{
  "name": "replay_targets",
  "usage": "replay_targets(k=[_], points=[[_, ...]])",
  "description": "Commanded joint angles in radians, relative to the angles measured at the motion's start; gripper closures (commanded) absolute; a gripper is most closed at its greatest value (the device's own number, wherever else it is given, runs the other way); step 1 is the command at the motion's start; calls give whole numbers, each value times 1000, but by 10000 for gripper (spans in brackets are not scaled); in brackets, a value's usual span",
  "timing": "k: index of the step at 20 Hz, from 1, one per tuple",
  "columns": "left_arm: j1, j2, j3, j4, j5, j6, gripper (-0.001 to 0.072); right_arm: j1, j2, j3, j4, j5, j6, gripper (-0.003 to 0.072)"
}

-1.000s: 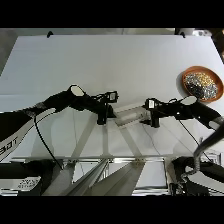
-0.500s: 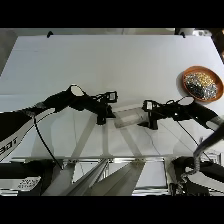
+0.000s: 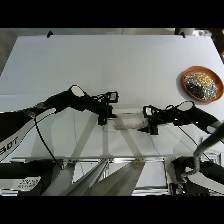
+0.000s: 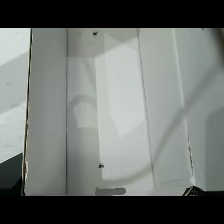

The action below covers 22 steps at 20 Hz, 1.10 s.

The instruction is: Fold the box and place the chain.

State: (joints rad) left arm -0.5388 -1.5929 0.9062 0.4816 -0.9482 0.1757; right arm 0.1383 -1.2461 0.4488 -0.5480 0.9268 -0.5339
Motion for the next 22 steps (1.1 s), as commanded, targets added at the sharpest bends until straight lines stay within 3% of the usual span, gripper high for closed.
replay_targets(k=[1,4,22], points=[[1,0,0,5,1,0,697,-40,27,-2,10,4,7,-23],[1,0,0,5,1,0,697,-92,55,-2,16,36,14,-25],[1,0,0,5,1,0,697,-61,60,35,74,66,36,-16]])
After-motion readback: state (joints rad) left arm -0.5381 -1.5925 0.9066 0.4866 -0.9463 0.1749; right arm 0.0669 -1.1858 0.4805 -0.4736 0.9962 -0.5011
